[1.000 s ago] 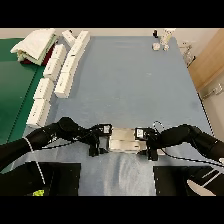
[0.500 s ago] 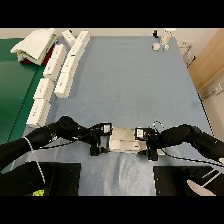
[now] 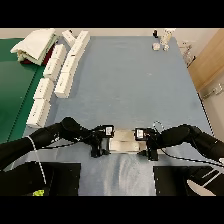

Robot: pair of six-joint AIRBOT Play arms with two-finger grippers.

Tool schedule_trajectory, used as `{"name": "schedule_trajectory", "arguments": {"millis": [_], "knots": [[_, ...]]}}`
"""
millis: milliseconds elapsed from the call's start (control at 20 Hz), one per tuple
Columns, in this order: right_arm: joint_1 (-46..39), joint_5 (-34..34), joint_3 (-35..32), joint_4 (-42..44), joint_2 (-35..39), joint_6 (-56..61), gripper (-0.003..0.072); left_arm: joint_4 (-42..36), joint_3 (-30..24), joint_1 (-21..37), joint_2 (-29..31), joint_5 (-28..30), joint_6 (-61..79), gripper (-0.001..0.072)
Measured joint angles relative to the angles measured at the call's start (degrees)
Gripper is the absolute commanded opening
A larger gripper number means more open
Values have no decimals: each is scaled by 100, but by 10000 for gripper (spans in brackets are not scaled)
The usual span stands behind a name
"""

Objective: Fold the box.

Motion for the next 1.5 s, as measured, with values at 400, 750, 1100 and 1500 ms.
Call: {"name": "schedule_trajectory", "arguments": {"millis": [400,750,1100,1500], "knots": [[0,4,-2,2,0,4,524,0,7,-70,-111,157,-227,686],[0,9,0,2,0,4,525,177,118,-203,-243,245,-680,687],[0,11,0,2,0,4,525,310,201,-280,-326,249,-874,686],[-2,9,0,4,0,11,524,356,210,-315,-337,284,-890,525]]}}
